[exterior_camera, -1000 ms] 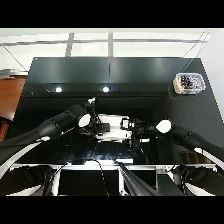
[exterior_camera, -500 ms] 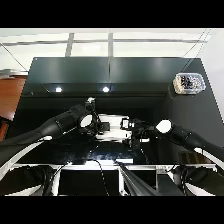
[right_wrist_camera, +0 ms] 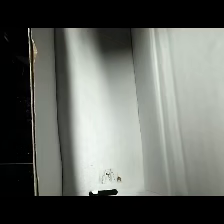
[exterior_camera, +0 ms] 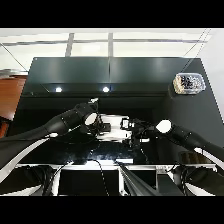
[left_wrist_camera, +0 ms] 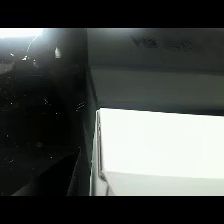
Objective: Fold the box and place the chain.
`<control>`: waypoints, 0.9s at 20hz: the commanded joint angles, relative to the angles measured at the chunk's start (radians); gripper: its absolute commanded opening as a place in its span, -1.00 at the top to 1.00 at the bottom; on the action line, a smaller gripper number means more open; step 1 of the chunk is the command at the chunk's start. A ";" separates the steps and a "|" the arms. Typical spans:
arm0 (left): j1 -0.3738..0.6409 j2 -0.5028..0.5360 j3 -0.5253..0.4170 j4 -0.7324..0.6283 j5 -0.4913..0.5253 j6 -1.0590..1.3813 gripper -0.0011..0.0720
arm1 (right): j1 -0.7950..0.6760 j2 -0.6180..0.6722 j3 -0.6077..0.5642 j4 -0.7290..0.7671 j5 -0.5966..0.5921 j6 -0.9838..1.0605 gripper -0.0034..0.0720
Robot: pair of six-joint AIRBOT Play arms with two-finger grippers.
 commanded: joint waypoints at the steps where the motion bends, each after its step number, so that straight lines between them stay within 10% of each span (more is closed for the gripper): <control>1: 0.000 -0.005 0.002 0.003 -0.005 0.003 0.22 | 0.000 0.000 0.000 0.000 0.000 0.000 0.13; 6: 0.000 -0.005 0.002 0.003 -0.001 0.003 0.22 | 0.000 0.000 0.000 0.000 0.000 0.000 0.14; 10: -0.002 -0.005 0.002 -0.001 0.003 0.022 0.88 | 0.000 0.000 0.000 0.000 0.000 0.000 0.14; 18: -0.002 -0.005 0.003 -0.016 0.007 0.026 0.87 | 0.000 0.000 0.000 0.000 0.000 0.000 0.14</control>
